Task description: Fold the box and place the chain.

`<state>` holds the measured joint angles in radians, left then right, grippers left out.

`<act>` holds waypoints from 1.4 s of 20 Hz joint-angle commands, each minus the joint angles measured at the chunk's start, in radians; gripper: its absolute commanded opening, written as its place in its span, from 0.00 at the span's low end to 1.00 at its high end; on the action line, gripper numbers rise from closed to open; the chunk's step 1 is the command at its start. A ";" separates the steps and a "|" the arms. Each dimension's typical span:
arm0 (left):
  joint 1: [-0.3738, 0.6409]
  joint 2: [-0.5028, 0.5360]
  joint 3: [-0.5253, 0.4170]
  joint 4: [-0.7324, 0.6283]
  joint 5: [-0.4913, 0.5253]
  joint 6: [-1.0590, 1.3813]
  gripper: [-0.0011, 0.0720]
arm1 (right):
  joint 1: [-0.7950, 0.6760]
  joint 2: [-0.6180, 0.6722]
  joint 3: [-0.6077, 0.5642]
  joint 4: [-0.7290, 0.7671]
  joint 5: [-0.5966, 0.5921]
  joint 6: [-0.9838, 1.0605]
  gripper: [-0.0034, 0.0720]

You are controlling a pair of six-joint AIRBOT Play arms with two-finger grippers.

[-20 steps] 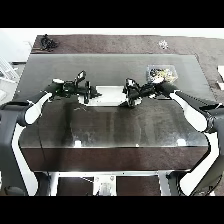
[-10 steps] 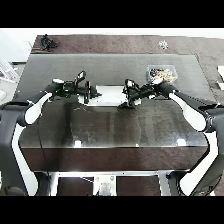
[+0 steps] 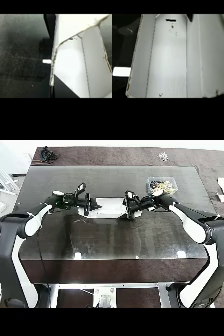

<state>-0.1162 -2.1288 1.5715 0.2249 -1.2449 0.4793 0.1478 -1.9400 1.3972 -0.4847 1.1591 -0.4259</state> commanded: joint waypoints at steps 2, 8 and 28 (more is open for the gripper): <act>0.000 0.001 0.000 0.000 0.000 0.000 0.04 | 0.000 0.000 0.001 0.006 0.006 -0.002 1.00; 0.000 0.001 0.000 0.000 0.000 0.000 0.04 | -0.001 0.000 0.005 0.006 0.039 0.003 1.00; 0.000 0.001 0.000 0.000 0.000 0.000 0.04 | -0.014 -0.018 0.010 0.021 0.027 -0.055 0.98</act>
